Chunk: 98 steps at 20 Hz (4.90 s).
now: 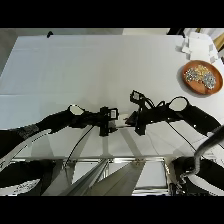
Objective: Fold the box and place the chain.
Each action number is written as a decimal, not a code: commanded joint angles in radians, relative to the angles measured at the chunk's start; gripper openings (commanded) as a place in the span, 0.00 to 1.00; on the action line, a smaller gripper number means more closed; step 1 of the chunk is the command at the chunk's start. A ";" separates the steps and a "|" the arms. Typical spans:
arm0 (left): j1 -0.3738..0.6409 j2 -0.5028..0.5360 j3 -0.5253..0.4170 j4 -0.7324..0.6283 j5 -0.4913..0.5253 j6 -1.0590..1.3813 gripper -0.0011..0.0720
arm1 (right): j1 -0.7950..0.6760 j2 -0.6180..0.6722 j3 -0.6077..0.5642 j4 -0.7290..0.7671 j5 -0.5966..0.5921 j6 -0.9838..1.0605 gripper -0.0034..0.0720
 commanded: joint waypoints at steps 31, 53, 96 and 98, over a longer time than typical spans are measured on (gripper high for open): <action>0.001 0.001 0.000 0.000 0.000 0.000 0.36 | 0.056 0.159 0.066 -0.289 -0.122 0.315 0.05; 0.003 0.012 0.000 0.002 0.000 0.001 0.02 | -0.373 0.209 0.176 -0.815 0.398 1.110 0.05; 1.072 0.521 -0.122 1.088 -0.315 -1.367 0.81 | -0.373 0.209 0.177 -0.805 0.332 1.107 0.06; 1.072 0.521 -0.122 1.087 -0.324 -1.370 0.97 | -0.373 0.209 0.177 -0.804 0.332 1.107 0.06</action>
